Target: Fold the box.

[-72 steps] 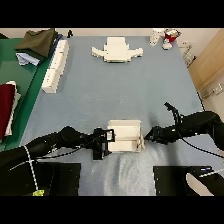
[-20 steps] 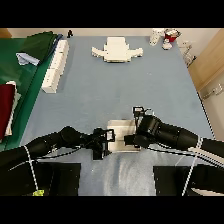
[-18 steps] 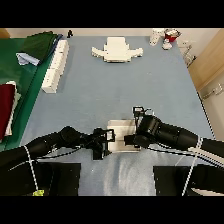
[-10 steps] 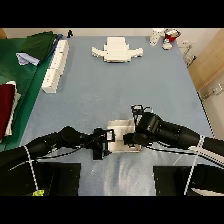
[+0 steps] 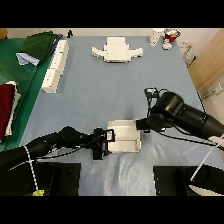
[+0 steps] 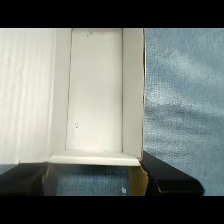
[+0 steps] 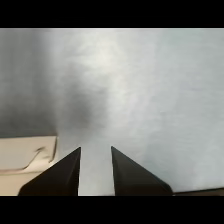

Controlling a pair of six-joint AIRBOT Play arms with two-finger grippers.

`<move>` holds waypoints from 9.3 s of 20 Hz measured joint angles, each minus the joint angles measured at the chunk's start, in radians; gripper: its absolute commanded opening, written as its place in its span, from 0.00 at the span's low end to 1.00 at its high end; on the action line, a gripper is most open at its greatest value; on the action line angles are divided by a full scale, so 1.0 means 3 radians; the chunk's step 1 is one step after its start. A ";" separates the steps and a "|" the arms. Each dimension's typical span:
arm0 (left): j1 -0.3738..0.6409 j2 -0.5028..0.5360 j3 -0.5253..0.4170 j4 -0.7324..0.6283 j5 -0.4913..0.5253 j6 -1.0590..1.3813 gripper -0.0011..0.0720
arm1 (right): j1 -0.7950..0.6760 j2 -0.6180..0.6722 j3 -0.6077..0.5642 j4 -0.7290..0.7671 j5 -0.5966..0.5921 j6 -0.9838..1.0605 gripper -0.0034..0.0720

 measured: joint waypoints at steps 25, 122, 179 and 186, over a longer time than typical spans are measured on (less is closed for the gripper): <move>0.0000 0.0000 0.0000 0.0000 0.0000 -0.0001 0.61 | -0.1466 -0.0468 -0.0608 0.3899 0.0380 -0.4845 0.05; 0.0000 0.0000 0.0001 -0.0001 0.0000 -0.0003 0.61 | 0.0792 0.1333 -0.2431 0.3095 0.4156 -0.4223 0.10; 0.0501 0.0356 0.0000 0.0205 -0.0031 -0.0857 0.61 | -0.1550 -0.0837 0.0304 0.1450 0.1091 -0.3538 0.05; 0.2277 0.0978 0.0000 0.1731 -0.0409 -0.2627 0.61 | -0.1550 -0.0837 0.0304 0.1450 0.1083 -0.3535 0.05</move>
